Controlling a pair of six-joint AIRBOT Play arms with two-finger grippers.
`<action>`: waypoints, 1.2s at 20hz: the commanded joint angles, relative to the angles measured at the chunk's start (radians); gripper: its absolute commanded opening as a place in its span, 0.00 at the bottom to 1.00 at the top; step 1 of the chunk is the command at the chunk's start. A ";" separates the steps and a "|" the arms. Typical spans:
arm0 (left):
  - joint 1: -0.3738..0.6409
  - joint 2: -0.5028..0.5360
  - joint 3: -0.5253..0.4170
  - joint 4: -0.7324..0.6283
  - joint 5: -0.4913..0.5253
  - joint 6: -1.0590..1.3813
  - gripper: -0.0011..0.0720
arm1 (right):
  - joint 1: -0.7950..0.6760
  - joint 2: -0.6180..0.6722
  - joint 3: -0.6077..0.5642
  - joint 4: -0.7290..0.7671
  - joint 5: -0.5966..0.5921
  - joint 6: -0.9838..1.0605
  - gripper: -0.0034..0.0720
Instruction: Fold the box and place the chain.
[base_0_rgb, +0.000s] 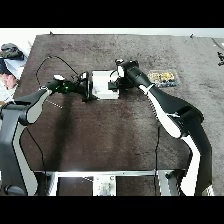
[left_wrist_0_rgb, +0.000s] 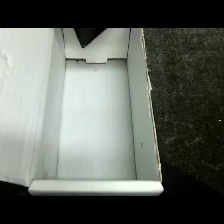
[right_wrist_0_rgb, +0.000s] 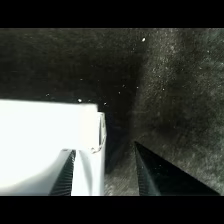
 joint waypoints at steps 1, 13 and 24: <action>0.000 -0.001 0.000 0.000 0.000 -0.001 0.59 | 0.002 0.023 0.000 0.020 0.008 0.003 0.62; 0.000 -0.001 0.000 0.000 0.000 -0.001 0.59 | 0.001 -0.034 0.000 -0.006 0.004 -0.019 0.51; 0.000 -0.001 0.000 0.000 0.000 -0.001 0.59 | 0.003 -0.043 0.000 -0.011 -0.037 0.005 0.07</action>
